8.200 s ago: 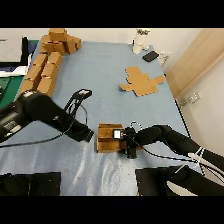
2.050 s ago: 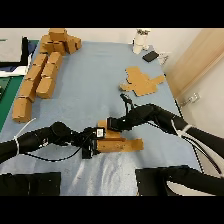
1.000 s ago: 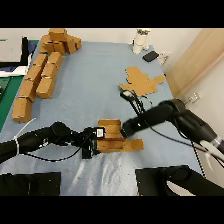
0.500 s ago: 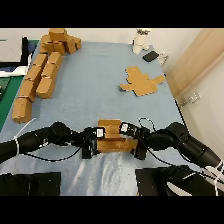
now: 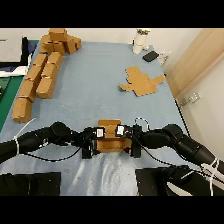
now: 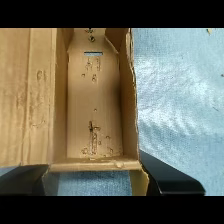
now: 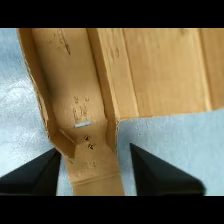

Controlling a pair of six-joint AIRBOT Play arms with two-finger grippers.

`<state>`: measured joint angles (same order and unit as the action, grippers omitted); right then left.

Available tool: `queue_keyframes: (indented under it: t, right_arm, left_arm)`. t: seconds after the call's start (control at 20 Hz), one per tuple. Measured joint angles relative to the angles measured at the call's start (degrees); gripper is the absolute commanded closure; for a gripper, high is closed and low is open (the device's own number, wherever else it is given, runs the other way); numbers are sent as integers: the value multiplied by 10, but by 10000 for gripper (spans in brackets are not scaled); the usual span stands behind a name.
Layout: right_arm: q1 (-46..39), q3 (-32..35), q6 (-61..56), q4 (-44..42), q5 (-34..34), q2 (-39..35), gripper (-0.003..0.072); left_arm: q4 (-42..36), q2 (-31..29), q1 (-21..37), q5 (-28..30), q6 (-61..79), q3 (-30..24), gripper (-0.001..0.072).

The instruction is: Fold the box.

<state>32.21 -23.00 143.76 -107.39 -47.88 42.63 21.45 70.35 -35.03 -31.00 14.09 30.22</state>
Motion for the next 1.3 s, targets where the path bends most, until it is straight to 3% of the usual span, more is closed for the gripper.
queue_keyframes:
  t: [0.15,0.2,0.6,0.65,0.7,0.75,1.1,1.15,1.2,1.25,1.3]
  right_arm:
    - [3,0,10,-14,5,2,539]
    - [6,0,12,-16,5,2,562]
    - [42,1,21,-18,45,34,560]
    - [47,1,23,-18,52,38,487]
    - [51,1,23,-18,56,42,229]
    - [54,0,24,-19,59,45,106]
    - [63,0,27,-21,66,60,105]
    - [64,0,26,-21,66,61,134]
    - [64,-1,21,-18,64,60,273]
    - [64,-4,9,-9,54,58,339]
    - [64,-11,-20,9,27,52,342]
  left_arm:
    - [0,0,0,0,0,0,318]
    - [0,0,0,0,0,0,318]
    - [0,0,0,0,0,0,318]
    - [0,0,0,0,0,0,318]
    - [0,0,0,-1,0,0,318]
    - [0,0,0,0,0,0,318]
    - [0,0,0,-1,0,0,317]
    - [0,0,0,-1,0,0,318]
    - [0,0,0,-1,0,0,318]
    - [0,0,0,-1,0,0,318]
    - [0,0,0,-1,1,0,318]
